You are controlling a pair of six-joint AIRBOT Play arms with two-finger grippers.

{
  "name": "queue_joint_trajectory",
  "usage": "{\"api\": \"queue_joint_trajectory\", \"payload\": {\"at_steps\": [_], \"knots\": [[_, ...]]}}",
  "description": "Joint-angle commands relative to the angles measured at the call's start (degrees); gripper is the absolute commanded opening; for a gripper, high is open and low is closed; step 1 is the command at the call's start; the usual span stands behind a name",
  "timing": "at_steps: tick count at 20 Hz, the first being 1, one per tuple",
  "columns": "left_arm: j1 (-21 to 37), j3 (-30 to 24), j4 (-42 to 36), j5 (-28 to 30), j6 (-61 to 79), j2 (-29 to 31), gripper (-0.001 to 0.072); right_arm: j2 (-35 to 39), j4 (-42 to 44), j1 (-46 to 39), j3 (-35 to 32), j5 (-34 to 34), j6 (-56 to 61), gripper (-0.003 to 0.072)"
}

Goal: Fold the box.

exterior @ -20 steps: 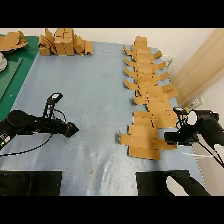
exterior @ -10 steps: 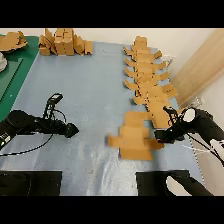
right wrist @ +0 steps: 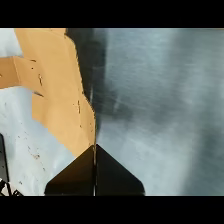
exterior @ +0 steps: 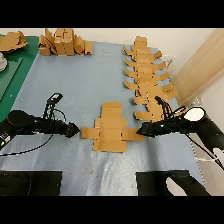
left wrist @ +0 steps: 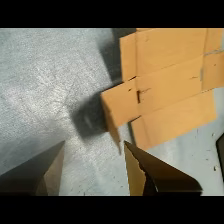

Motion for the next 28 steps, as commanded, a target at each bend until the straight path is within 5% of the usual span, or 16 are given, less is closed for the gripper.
{"api": "queue_joint_trajectory", "payload": {"at_steps": [1, 2, 4, 24, 28], "knots": [[0.07, 0.02, -1.14, -1.88, -0.04, -0.04, 0.0560, -0.31, 3.39, 5.77, -2.95, -8.61, -0.50, 0.0005], [0.07, 0.02, -1.16, -2.71, -0.09, -0.04, 0.0560, -0.85, 3.39, 6.69, -4.09, -10.64, -0.48, 0.0016], [0.07, 0.02, -1.29, -3.02, -0.68, -0.04, 0.0561, -3.39, 3.48, 6.88, -5.44, -11.08, -0.50, 0.0234], [0.20, 2.64, -2.29, -4.48, -2.99, -0.17, 0.0560, -14.10, 8.31, 6.91, -7.54, -15.52, -5.31, 0.0227], [5.07, 6.23, -2.14, -10.73, -2.71, -4.04, 0.0560, -14.12, 11.67, 7.02, -7.56, -12.11, -6.80, 0.0218]]}}
